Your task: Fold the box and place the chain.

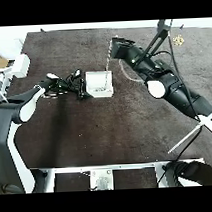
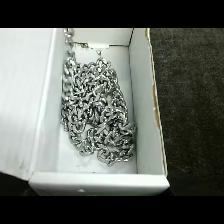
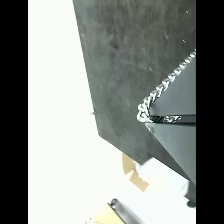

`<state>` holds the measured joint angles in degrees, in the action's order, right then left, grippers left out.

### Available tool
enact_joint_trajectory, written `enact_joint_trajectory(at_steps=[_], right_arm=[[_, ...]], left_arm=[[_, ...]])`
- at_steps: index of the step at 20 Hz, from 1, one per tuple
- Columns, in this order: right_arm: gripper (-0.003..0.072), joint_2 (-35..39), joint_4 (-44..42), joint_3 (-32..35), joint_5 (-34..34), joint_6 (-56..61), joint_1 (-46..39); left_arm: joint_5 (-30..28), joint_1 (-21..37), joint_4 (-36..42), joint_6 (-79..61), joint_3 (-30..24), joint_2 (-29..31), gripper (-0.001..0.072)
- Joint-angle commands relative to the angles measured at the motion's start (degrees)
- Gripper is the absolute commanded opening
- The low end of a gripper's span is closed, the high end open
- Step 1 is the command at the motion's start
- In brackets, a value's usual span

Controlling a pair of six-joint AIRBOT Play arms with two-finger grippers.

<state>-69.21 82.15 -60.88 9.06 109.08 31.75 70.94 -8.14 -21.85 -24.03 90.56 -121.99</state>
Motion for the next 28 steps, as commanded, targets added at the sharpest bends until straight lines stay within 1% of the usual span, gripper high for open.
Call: enact_joint_trajectory(at_steps=[1, 5, 7, 8, 9, 12, 13, 14, 16, 17, 18, 19, 20, 21, 22, 25, 28], right_arm=[[0.0005, -3.7, 0.1, -0.2, -0.4, 0.2, 2.7], [0.0005, -9.7, -1.6, -0.2, -3.0, 0.3, 6.4], [0.0007, -12.1, -2.5, -0.2, -6.8, 0.3, 7.4], [0.0123, -12.7, -2.4, -0.2, -9.0, 0.2, 7.2], [0.0318, -13.0, -2.4, -0.2, -10.3, 0.2, 6.6], [0.0322, -11.7, 1.6, -0.1, -13.7, -0.2, 3.1], [0.0271, -10.8, 3.2, -0.1, -16.1, -0.2, 1.3], [0.0205, -9.7, 4.7, -0.1, -19.8, -0.2, -1.0], [0.0209, -8.1, 7.4, -0.1, -28.7, -0.2, -6.3], [0.0212, -7.6, 8.1, 0.1, -32.2, -0.2, -9.0], [0.033, -7.5, 8.1, 0.9, -33.8, -0.2, -12.1], [0.0393, -7.5, 8.1, 2.1, -33.9, 0.1, -14.9], [0.0393, -8.0, 7.9, 3.2, -33.6, 1.0, -17.3], [0.0389, -8.9, 7.8, 4.4, -33.2, 2.8, -19.6], [0.0313, -9.9, 7.8, 5.4, -32.5, 3.6, -21.5], [0.0317, -14.8, 7.1, 7.0, -27.4, 6.7, -25.0], [0.0317, -18.4, 2.0, 6.9, -21.0, 6.7, -25.2]], left_arm=[[0.0, 0.0, 0.0, 0.0, 0.0, 0.0, 0.0346], [0.0, 0.0, 0.0, 0.0, 0.0, 0.0, 0.0346], [0.0, 0.0, 0.0, 0.0, 0.0, 0.0, 0.0346], [0.0, 0.0, 0.0, 0.0, 0.0, 0.0, 0.0346], [0.0, 0.0, 0.0, 0.0, 0.0, 0.0, 0.0346], [0.0, 0.0, 0.0, 0.0, 0.0, 0.0, 0.0346], [0.0, 0.0, 0.0, 0.0, 0.0, 0.0, 0.0346], [0.0, 0.0, 0.0, 0.0, 0.0, 0.0, 0.0346], [0.0, 0.0, 0.0, 0.0, 0.0, 0.0, 0.0346], [0.0, 0.0, 0.0, 0.0, 0.0, 0.0, 0.0345], [0.0, 0.0, 0.0, 0.0, 0.0, 0.0, 0.0346], [0.0, 0.0, 0.0, 0.0, 0.0, 0.0, 0.0346], [0.0, 0.0, 0.0, 0.0, 0.0, 0.0, 0.0346], [0.0, 0.0, 0.0, 0.0, 0.0, 0.0, 0.0346], [0.0, 0.0, 0.0, 0.0, 0.0, 0.0, 0.0346], [0.0, 0.0, 0.0, 0.0, 0.0, 0.0, 0.0346], [0.0, 0.0, 0.0, 0.0, 0.0, 0.0, 0.0346]])
